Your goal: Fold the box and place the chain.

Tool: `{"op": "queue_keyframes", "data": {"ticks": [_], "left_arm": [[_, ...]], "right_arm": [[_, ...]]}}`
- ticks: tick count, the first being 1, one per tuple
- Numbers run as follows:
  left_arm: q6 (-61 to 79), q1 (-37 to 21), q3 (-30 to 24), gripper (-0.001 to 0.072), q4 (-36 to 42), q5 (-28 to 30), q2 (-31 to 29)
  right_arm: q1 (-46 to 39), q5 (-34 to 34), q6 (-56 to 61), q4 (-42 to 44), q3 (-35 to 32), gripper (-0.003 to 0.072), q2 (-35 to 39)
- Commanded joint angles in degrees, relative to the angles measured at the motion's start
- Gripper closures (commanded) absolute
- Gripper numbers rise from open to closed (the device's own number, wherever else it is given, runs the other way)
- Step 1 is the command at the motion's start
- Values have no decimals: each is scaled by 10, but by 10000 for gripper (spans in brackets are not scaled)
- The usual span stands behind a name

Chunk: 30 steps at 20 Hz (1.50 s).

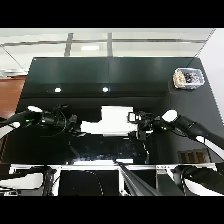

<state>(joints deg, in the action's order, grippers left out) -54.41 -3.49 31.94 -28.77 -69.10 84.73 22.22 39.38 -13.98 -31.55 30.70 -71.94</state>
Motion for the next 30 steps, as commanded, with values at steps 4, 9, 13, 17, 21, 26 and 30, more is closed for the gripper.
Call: {"op": "queue_keyframes", "data": {"ticks": [4,9,13,17,21,26,30], "left_arm": [[103,35,16,687,71,-50,7],[89,67,62,688,37,-47,7],[7,49,106,688,-96,-42,7],[-48,42,111,688,-166,-16,7],[-88,72,109,688,-183,-2,7],[-58,100,99,688,-122,12,7],[-50,113,88,687,-114,18,7]], "right_arm": [[1,0,0,0,0,622,0],[1,0,0,0,0,622,0],[1,0,0,0,0,622,0],[1,0,0,0,0,622,0],[1,0,0,0,0,622,0],[1,0,0,0,0,622,0],[1,0,0,0,0,622,0]]}}
